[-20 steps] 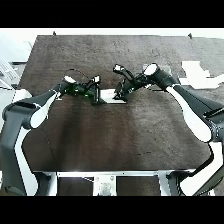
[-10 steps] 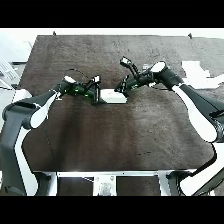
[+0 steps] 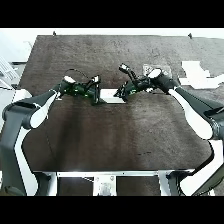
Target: Fold the box and place the chain.
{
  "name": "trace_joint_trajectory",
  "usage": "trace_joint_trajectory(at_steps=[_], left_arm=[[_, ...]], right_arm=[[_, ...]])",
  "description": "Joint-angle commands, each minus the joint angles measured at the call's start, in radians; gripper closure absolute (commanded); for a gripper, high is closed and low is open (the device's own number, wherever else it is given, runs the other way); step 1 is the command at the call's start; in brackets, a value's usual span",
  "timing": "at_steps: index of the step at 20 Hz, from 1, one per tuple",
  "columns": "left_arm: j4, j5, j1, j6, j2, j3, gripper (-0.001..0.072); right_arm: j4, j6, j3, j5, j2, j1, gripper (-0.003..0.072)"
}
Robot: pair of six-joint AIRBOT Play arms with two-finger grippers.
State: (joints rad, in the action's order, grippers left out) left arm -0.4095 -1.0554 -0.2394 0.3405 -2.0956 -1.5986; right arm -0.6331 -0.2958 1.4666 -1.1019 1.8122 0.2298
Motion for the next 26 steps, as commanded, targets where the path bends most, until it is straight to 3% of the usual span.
trace_joint_trajectory(at_steps=[1, 6, 12, 14, 16, 19, 21, 23, 26], left_arm=[[0.0, 0.0, 0.0, 0.001, 0.001, -0.001, 0.035], [0.0, -0.001, 0.0, 0.001, 0.001, -0.001, 0.035], [0.002, -0.013, 0.0, 0.0, 0.001, -0.001, 0.0351], [0.028, -0.008, -0.001, -0.002, 0.005, -0.002, 0.0686], [0.042, -0.008, 0.016, -0.09, 0.044, -0.003, 0.0688], [0.04, 0.004, 0.077, -0.186, 0.181, -0.003, 0.0691], [0.018, 0.09, 0.143, -0.267, 0.297, -0.003, 0.0692], [-0.045, 0.274, 0.231, -0.441, 0.389, -0.002, 0.0692], [-0.163, 0.528, 0.367, -0.761, 0.437, 0.029, 0.0692]], right_arm=[[0.084, 0.016, 0.0, 0.003, -0.121, -0.014, 0.0677], [0.083, -0.054, -0.072, 0.018, -0.372, -0.045, 0.0677], [0.083, -0.079, -0.366, 0.194, -0.618, -0.077, 0.0677], [0.083, -0.079, -0.433, 0.214, -0.636, -0.077, 0.0677], [0.083, -0.08, -0.472, 0.218, -0.636, -0.082, 0.0676], [0.083, -0.124, -0.484, 0.219, -0.638, -0.114, 0.0677], [0.083, -0.144, -0.484, 0.219, -0.643, -0.135, 0.0677], [0.083, -0.15, -0.484, 0.219, -0.644, -0.14, 0.0676], [0.084, -0.155, -0.485, 0.219, -0.643, -0.137, 0.0677]])
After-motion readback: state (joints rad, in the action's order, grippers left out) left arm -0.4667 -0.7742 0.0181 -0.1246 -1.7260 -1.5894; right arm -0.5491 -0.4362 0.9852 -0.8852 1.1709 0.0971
